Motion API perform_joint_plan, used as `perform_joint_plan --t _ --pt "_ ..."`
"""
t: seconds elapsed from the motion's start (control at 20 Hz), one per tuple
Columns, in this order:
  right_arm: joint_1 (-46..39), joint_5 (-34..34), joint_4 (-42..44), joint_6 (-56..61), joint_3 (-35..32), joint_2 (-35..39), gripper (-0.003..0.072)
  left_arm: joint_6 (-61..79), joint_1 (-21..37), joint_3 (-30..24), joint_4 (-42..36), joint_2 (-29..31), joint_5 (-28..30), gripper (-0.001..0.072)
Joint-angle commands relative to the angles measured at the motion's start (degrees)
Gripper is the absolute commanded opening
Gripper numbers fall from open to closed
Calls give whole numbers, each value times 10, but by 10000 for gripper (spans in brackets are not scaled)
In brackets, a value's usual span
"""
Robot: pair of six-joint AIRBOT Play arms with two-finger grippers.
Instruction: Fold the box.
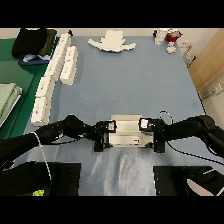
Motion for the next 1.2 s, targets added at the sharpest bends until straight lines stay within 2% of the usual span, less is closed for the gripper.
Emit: perform_joint_plan --t 0.0,0.05,0.15,0.25,0.8,0.85,0.9,1.05,1.15 --pt "3 18 34 -49 -2 -10 440 0 0 0 0 0 0 429" --pt "6 18 38 -49 -2 -13 434 0 0 0 0 0 0 429" --pt "17 19 40 -49 -2 -16 261 0 0 0 0 0 0 429" --pt "25 20 44 -49 -2 -17 169 0 0 0 0 0 0 429" --pt "35 54 76 -49 -2 -41 165 0 0 0 0 0 0 429" --pt "35 55 80 -49 -2 -42 268 0 0 0 0 0 0 429" --pt "35 55 87 -49 -2 -44 475 0 0 0 0 0 0 429" --pt "35 55 91 -49 -2 -45 600 0 0 0 0 0 0 429" --pt "35 53 90 -49 -2 -44 600 0 0 0 0 0 0 429"
